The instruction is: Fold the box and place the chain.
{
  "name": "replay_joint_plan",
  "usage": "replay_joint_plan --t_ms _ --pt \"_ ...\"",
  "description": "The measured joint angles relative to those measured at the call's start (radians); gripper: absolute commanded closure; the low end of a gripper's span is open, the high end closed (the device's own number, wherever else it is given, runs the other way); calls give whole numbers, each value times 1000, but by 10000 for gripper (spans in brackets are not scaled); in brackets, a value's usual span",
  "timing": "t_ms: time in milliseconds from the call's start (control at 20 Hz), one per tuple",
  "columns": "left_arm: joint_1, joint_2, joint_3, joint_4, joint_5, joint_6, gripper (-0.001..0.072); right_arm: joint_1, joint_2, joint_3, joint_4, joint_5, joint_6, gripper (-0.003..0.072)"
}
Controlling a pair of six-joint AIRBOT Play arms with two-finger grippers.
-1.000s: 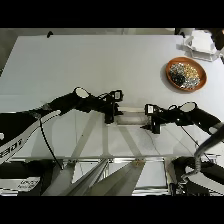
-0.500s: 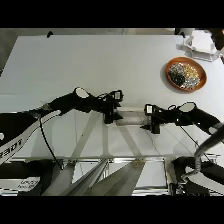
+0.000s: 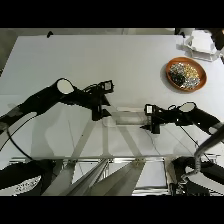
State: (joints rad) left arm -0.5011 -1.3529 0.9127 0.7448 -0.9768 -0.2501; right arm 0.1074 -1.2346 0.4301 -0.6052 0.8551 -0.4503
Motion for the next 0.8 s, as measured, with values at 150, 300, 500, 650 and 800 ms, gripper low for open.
replay_joint_plan --t_ms 150,300,500,650,800 --pt "24 66 0 82 -93 -143 701 0 0 0 0 0 0 281" --pt "18 96 0 58 -200 -216 704 0 0 0 0 1 0 281" --pt "-69 100 0 -57 -256 -242 704 0 0 0 0 1 0 281" --pt "-179 82 0 -117 -139 -231 704 0 0 0 0 1 0 281" --pt "-254 50 0 -145 102 -234 701 0 0 0 0 1 0 281"
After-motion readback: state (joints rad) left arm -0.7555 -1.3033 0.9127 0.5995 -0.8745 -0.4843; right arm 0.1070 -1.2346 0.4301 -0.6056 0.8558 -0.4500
